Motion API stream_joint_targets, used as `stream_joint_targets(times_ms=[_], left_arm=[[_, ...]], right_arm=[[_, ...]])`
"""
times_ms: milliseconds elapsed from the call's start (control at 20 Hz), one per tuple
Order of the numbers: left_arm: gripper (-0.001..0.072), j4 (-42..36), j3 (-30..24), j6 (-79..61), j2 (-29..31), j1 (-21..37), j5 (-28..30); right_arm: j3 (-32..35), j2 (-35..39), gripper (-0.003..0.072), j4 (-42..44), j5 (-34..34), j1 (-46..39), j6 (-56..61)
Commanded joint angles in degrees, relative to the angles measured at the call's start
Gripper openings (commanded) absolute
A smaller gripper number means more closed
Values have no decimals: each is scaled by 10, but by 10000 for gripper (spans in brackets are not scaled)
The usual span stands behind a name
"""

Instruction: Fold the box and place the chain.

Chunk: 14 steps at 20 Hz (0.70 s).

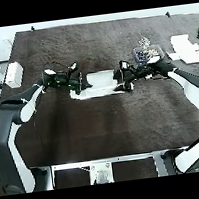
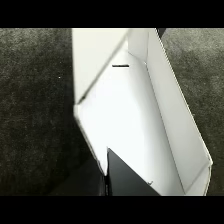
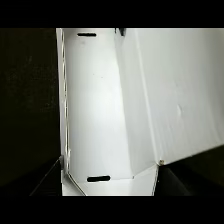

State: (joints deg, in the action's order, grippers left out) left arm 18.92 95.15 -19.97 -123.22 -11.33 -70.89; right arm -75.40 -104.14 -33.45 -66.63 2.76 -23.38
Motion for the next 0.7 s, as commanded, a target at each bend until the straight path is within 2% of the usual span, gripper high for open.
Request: stream_joint_targets(times_ms=[0,650], left_arm=[[23,1,0,0,0,1,5],[23,1,0,0,0,0,6]], right_arm=[[-16,-21,692,0,-23,3,-11],[-51,-62,692,0,-35,24,-11]])
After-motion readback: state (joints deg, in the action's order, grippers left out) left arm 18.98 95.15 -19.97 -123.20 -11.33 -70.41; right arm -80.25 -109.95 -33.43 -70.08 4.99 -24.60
